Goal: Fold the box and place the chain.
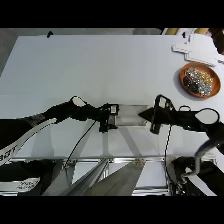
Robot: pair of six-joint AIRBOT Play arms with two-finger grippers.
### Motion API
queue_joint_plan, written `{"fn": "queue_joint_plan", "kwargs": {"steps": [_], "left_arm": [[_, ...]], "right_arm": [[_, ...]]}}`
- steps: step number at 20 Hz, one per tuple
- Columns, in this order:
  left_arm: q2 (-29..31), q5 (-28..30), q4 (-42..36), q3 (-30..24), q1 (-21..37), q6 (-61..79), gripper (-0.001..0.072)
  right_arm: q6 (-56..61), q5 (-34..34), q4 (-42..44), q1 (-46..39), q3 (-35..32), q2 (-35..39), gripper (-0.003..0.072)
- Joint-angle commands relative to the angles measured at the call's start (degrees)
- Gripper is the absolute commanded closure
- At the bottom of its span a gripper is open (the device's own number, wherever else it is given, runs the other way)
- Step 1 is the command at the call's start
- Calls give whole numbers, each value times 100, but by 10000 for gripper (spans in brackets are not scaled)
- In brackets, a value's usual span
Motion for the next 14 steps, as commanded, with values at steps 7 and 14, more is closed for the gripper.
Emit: {"fn": "queue_joint_plan", "kwargs": {"steps": [7,14], "left_arm": [[-4,2,0,0,0,2,540],[-4,2,0,0,0,2,540]], "right_arm": [[-13,-1327,920,168,4,-1897,665],[-13,-1375,669,168,7,-638,665]]}}
